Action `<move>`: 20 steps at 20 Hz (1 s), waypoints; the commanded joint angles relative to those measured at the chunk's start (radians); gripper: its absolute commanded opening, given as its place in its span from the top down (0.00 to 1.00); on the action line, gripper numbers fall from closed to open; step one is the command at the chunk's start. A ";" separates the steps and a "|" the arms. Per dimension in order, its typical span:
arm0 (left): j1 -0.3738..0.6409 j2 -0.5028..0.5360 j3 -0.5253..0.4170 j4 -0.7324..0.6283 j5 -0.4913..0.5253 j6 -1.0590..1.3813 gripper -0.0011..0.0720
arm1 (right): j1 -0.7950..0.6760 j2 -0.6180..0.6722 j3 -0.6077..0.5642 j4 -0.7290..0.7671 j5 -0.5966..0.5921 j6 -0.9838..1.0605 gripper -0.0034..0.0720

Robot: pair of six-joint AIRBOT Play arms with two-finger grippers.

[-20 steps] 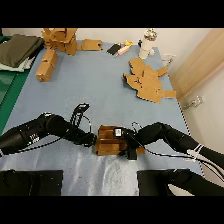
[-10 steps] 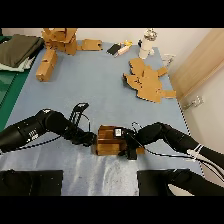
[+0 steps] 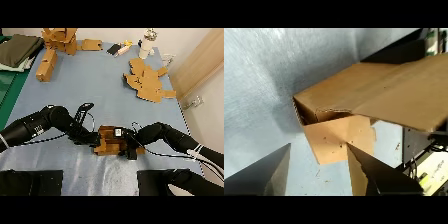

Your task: Fold the box.

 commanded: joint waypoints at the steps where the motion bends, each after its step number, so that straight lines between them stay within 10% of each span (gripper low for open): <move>1: -0.005 -0.042 0.003 -0.012 -0.007 0.003 0.23 | 0.000 -0.001 0.000 0.000 0.000 0.000 0.27; 11: -0.032 -0.056 0.003 -0.026 0.116 -0.004 0.24 | 0.000 -0.001 0.000 0.000 0.000 0.000 0.27; 20: -0.203 -0.084 0.080 0.369 0.080 -0.480 0.25 | 0.000 -0.001 0.000 0.000 0.000 0.000 0.27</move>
